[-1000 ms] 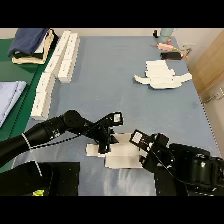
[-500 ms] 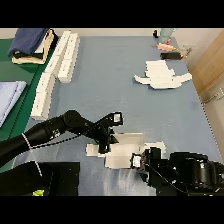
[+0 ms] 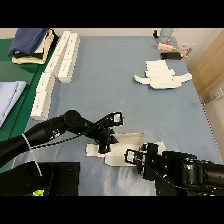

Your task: Fold the box.

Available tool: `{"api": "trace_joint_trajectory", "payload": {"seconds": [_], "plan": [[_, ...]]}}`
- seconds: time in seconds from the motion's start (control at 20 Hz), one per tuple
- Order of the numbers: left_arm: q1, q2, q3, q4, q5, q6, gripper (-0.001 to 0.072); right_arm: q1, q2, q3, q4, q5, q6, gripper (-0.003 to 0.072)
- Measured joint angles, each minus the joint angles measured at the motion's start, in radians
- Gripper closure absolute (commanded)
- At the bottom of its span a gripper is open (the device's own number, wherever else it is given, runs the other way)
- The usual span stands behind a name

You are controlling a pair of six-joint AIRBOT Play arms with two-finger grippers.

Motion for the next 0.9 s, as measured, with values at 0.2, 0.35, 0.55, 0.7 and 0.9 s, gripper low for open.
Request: {"api": "trace_joint_trajectory", "payload": {"seconds": [0.2, 0.35, 0.55, 0.7, 0.9], "plan": [[0.0, 0.0, 0.0, 0.0, 0.0, 0.0, 0.0692, 0.0, -0.005, 0.045, -0.062, 0.028, 0.082, -0.0034], [0.0, 0.0, 0.0, 0.0, 0.0, 0.0, 0.0692, 0.0, -0.006, 0.068, -0.08, 0.062, 0.124, -0.0034], [0.0, 0.0, 0.0, 0.0, 0.0, 0.0, 0.0692, 0.0, -0.006, 0.086, -0.099, 0.113, 0.202, -0.0034], [0.0, 0.0, 0.0, 0.0, 0.001, 0.0, 0.0692, 0.0, -0.006, 0.093, -0.126, 0.137, 0.254, -0.0034], [0.0, 0.0, 0.0, 0.0, 0.0, 0.0, 0.0692, 0.0, 0.003, 0.095, -0.155, 0.155, 0.287, -0.0034]]}}
